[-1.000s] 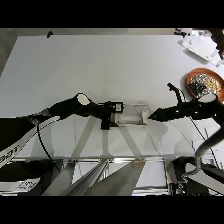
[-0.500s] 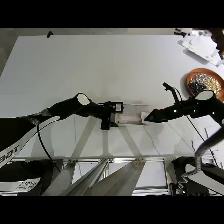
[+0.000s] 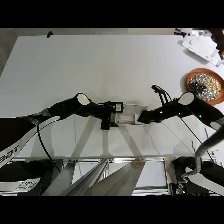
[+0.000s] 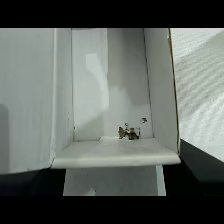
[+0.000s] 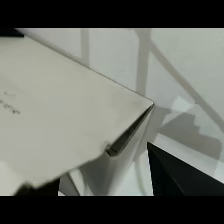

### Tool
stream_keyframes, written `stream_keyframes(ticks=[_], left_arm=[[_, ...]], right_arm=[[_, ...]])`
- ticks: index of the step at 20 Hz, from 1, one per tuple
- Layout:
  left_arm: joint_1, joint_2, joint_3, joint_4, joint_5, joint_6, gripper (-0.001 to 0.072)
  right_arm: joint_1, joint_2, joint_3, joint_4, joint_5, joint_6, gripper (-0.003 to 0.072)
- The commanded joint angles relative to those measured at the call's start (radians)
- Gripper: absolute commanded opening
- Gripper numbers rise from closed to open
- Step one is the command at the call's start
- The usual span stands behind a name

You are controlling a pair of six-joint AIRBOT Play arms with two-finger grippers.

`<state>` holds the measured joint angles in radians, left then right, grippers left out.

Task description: Fold the box and place the chain.

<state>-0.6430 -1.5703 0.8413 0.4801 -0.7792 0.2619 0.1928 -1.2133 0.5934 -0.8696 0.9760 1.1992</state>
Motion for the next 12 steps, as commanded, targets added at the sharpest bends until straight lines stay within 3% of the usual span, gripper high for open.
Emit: stream_keyframes(ticks=[1,7,11,12], left_arm=[[0.0,0.001,0.0,0.0,0.0,0.0,0.0254],[0.0,0.001,0.0,0.0,0.0,0.0,0.0254],[0.0,0.001,0.0,0.0,0.0,0.001,0.0254],[0.0,0.001,0.0,0.0,0.0,0.0,0.0254]], right_arm=[[0.069,0.0,0.005,-0.06,-0.076,0.166,0.0536],[0.198,0.0,0.095,-0.386,-0.069,0.511,0.0502],[0.283,0.0,0.102,-0.469,-0.067,0.697,0.0499],[0.3,0.0,0.102,-0.484,-0.067,0.73,0.046]])
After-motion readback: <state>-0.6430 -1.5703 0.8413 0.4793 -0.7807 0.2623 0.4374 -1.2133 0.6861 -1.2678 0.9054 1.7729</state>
